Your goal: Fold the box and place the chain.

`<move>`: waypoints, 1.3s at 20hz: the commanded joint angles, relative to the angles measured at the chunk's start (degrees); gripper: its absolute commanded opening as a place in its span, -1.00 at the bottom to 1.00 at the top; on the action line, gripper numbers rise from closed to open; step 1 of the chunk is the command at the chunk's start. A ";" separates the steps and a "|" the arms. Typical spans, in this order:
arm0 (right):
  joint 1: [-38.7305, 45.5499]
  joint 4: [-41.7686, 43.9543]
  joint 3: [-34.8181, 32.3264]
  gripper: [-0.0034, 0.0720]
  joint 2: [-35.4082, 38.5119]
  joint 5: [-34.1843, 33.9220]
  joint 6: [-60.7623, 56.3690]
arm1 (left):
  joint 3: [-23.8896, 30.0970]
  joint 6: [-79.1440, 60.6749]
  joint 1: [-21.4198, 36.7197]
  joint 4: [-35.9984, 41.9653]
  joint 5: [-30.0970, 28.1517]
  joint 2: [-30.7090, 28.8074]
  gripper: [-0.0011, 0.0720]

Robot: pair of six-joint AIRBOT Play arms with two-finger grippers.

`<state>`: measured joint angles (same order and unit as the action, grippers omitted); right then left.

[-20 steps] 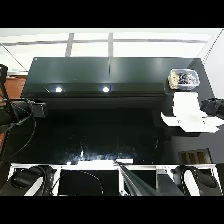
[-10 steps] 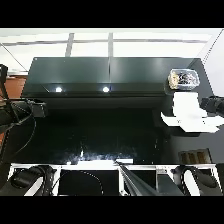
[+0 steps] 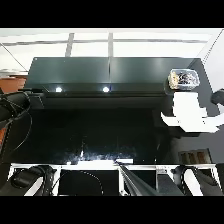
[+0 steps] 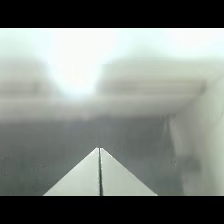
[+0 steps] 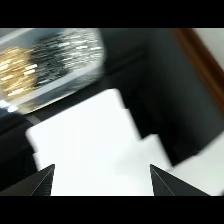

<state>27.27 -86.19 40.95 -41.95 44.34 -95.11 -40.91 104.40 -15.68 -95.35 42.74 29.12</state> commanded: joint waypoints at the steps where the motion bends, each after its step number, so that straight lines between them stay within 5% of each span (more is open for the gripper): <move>1: 12.72 -4.72 3.58 1.00 -9.46 -0.74 -5.62 | 0.02 -0.04 0.07 -0.28 -10.34 0.00 -0.89; 2: 16.50 -3.91 5.31 1.00 -11.78 -0.24 -5.60 | 0.02 -0.04 0.37 -0.22 -12.15 0.07 -0.75; 4: 23.28 -2.67 8.79 1.00 -16.26 2.36 -4.96 | 0.02 0.17 0.37 0.00 -13.16 0.94 0.98; 7: 30.05 2.97 13.31 1.00 -24.15 10.36 5.68 | 0.02 0.22 0.26 1.33 -10.45 4.28 0.96; 11: 32.92 24.79 19.08 1.00 -36.50 26.58 31.85 | -0.02 0.22 0.28 10.19 -5.68 11.21 0.95; 14: 31.95 28.72 22.99 1.00 -45.29 36.76 35.63 | -0.09 0.15 0.28 15.63 -0.83 16.81 0.95; 23: 29.59 29.11 28.94 1.00 -53.20 32.52 41.66 | -2.10 0.20 0.26 19.61 2.95 19.34 0.95; 26: 29.29 29.38 28.94 0.15 -53.55 34.03 46.29 | -2.10 0.20 0.26 19.63 2.99 19.34 0.95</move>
